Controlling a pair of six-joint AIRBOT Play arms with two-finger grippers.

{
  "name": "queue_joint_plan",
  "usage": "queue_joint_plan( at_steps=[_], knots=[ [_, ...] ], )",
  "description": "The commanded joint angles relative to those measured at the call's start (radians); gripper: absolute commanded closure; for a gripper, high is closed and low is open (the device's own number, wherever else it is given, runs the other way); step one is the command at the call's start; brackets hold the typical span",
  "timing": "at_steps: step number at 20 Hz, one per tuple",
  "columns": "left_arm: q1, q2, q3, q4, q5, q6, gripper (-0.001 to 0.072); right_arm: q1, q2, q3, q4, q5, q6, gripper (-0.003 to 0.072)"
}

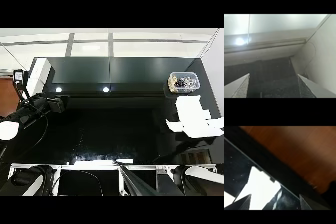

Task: Fold the box and place the chain.

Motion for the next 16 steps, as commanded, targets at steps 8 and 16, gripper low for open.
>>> queue_joint_plan(
  at_steps=[8,16],
  knots=[
    [0.000,-0.011,0.000,-0.042,-0.035,-0.001,-0.0005,-0.132,-0.437,0.304,0.499,0.473,-0.390,-0.0034],
    [0.000,-0.011,0.000,-0.065,-0.046,-0.001,-0.0005,-0.071,-0.465,0.307,0.378,0.517,-0.368,0.0250]
  ],
)
